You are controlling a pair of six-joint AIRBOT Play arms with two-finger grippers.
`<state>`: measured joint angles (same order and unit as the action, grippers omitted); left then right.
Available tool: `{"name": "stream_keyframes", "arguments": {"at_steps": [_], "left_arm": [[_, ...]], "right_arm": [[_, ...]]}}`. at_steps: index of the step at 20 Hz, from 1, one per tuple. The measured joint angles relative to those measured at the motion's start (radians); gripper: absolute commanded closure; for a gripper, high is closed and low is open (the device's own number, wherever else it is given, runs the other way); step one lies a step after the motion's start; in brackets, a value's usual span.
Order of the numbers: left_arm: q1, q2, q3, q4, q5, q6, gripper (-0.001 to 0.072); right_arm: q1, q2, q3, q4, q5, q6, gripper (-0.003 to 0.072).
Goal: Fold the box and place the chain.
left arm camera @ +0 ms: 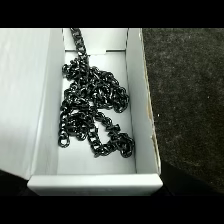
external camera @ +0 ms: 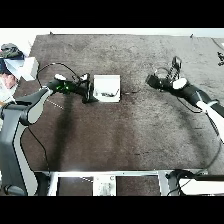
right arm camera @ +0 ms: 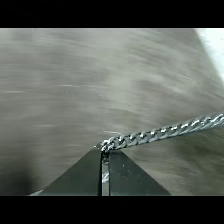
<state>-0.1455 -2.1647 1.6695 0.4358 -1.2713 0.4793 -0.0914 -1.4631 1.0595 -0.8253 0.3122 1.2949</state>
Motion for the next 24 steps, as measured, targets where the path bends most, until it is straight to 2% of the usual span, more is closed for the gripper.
{"name": "stream_keyframes", "arguments": {"at_steps": [5, 10, 13, 17, 24], "left_arm": [[0.0, 0.0, 0.0, 0.0, 0.0, 0.0, 0.0294], [0.0, 0.0, 0.0, 0.0, 0.0, 0.0, 0.0294], [0.0, 0.0, 0.0, 0.0, 0.0, 0.0, 0.0294], [0.0, 0.0, 0.0, 0.0, 0.0, 0.0, 0.0294], [0.0, 0.0, 0.0, 0.0, 0.0, 0.0, 0.0294]], "right_arm": [[0.156, 0.227, 0.001, 0.002, 0.032, -0.055, 0.0696], [0.302, 0.322, 0.042, 0.0, -0.045, -0.071, 0.0696], [0.381, 0.308, 0.102, 0.0, -0.086, -0.087, 0.0696], [0.46, 0.23, 0.179, -0.008, -0.103, -0.108, 0.0696], [0.488, 0.077, 0.183, -0.027, -0.048, -0.115, 0.0694]]}}
